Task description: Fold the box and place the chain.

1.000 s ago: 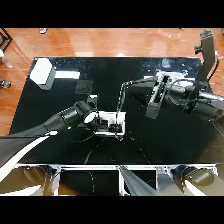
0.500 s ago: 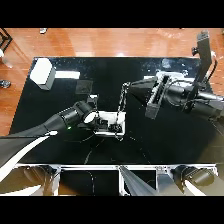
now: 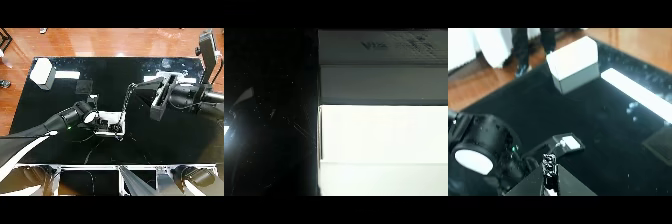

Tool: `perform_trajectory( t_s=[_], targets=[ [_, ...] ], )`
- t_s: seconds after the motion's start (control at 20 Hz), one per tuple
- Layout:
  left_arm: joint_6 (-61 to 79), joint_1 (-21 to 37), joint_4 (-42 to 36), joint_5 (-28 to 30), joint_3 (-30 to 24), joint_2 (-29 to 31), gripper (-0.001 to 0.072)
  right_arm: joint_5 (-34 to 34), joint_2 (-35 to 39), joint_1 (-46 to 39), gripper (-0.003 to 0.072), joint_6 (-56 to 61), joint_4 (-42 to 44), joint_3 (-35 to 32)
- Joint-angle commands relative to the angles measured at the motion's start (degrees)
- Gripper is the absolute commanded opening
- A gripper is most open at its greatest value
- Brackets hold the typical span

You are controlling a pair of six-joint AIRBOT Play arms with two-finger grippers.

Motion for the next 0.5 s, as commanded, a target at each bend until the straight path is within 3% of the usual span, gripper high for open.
perform_trajectory(
  t_s=[0.0,0.45],
  targets=[
    [0.0,0.0,0.0,0.0,0.0,0.0,0.0026,3.9,0.6,-0.3,0.0023,4.0,-2.9,0.5],
    [0.0,0.0,0.0,0.0,0.0,0.0,0.0026,4.1,0.4,-0.3,0.0023,3.8,5.2,0.5]
  ],
)
